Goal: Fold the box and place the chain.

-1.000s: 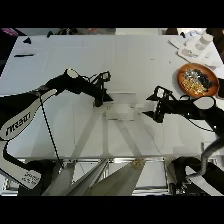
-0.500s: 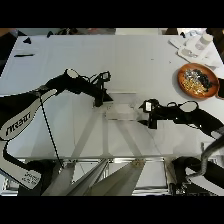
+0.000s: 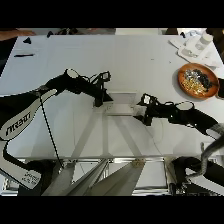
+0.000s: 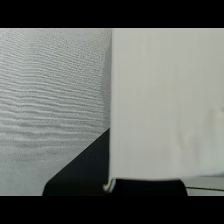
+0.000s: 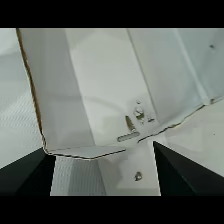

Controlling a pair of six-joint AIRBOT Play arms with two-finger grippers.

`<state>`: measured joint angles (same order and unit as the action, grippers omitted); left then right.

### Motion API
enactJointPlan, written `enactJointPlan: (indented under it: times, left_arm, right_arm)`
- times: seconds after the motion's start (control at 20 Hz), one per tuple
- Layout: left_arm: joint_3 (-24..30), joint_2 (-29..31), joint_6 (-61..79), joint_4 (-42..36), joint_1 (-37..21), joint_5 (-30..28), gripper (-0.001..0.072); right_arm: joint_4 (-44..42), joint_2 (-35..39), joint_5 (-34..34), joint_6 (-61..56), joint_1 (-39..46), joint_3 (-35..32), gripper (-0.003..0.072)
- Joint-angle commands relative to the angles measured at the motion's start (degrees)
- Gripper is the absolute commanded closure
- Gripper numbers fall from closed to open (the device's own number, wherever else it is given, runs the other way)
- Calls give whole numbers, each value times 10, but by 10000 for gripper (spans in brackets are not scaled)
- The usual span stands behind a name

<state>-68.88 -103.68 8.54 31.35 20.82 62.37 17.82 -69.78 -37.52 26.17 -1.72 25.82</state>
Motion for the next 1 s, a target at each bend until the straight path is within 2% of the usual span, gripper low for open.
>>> enactJointPlan:
  times: [0.0, 0.25, 0.45, 0.7, 0.95]
  left_arm:
    - [0, 0, 0, 0, 0, 0, 701]
    - [0, 0, 0, 0, 0, 0, 701]
    - [0, 0, 0, 0, 0, 0, 701]
    - [0, 0, 0, 0, 0, 0, 701]
    - [0, 0, 0, 0, 0, 0, 701]
  right_arm:
    - [-12, -1, 12, -38, -1, 12, 27]
    - [4, -6, 12, -67, -1, 39, 27]
    - [4, -39, 7, -64, -1, 50, 27]
    - [42, -67, -3, -67, -1, 95, 27]
    - [64, -92, -71, -69, -1, 131, 26]
